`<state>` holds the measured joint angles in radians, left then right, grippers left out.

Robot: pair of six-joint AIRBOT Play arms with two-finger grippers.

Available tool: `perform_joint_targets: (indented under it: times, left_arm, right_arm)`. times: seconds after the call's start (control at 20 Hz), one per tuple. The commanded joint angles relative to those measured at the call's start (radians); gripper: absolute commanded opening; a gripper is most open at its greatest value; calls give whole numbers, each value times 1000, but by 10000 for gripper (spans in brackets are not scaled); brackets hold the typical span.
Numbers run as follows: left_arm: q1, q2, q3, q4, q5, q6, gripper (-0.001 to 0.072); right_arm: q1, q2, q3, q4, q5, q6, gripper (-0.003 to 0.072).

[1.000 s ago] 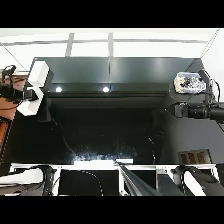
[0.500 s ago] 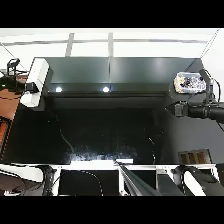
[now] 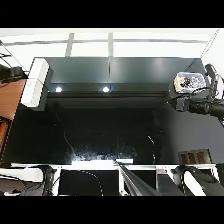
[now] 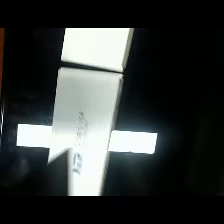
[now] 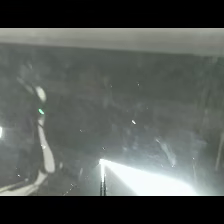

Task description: Fold the box and place the chain.

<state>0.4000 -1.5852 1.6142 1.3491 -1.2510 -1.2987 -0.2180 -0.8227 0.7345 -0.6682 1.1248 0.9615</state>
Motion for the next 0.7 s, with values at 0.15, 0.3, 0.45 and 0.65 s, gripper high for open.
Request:
perform_joint_targets:
  times: [0.15, 0.3, 0.45, 0.65]
  left_arm:
    - [-87, 336, -131, -63, -94, -104, 24]
    - [-226, 662, -519, -97, 198, -101, 25]
    - [-354, 908, -904, -100, 354, -65, 26]
    - [-365, 1024, -1053, -90, 386, -42, 27]
  right_arm:
    - [16, 14, 77, -1, 176, 0, 10]
    - [101, 31, 21, -23, -1, -67, 8]
    - [226, 83, -109, -79, -433, -91, 6]
    - [231, 80, -153, -106, -668, -64, 12]
